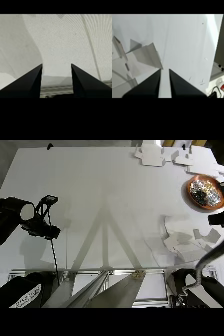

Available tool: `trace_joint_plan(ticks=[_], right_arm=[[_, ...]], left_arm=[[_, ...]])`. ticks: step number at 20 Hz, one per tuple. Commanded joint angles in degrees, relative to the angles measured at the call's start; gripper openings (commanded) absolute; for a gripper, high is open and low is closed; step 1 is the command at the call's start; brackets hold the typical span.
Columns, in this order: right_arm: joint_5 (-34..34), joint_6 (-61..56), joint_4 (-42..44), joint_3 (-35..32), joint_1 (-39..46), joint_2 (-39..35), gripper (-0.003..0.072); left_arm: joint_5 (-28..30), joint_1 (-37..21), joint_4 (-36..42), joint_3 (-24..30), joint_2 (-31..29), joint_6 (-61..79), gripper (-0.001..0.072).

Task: Fold the box and place the chain.

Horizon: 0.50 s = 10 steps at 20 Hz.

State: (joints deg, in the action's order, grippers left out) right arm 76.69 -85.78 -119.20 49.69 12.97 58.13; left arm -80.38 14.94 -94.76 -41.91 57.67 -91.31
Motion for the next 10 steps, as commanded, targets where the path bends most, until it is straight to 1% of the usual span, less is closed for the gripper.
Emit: trace_joint_plan(ticks=[1, 3, 6, 7, 8, 9, 10], right_arm=[[-2.8, 1.7, -1.0, 0.9, 3.0, 7.2, 0.0489], [-2.1, 2.5, -1.0, 1.1, 4.0, 11.2, 0.0489], [-0.6, 4.4, -0.8, 1.1, 6.3, 15.6, 0.0469], [-0.3, 5.4, -0.1, 1.1, 7.1, 16.6, 0.0448], [-0.4, 5.9, 0.3, 1.1, 7.7, 17.2, 0.0445], [-0.2, 7.4, 1.2, 1.1, 8.2, 17.7, 0.0401], [0.2, 8.4, 2.1, 1.1, 8.5, 18.0, 0.0389]], left_arm=[[0.0, 0.0, 0.0, 0.0, 0.0, 0.0, 0.0392], [0.0, 0.0, 0.0, 0.0, 0.0, 0.0, 0.0392], [0.0, 0.0, 0.0, 0.0, 0.0, 0.0, 0.0392], [0.0, 0.0, 0.0, 0.0, 0.0, 0.0, 0.0392], [0.0, 0.0, 0.0, 0.0, 0.0, 0.0, 0.0392], [0.0, 0.0, 0.0, 0.0, 0.0, 0.0, 0.0392], [0.0, 0.0, 0.0, 0.0, 0.0, 0.0, 0.0392]])
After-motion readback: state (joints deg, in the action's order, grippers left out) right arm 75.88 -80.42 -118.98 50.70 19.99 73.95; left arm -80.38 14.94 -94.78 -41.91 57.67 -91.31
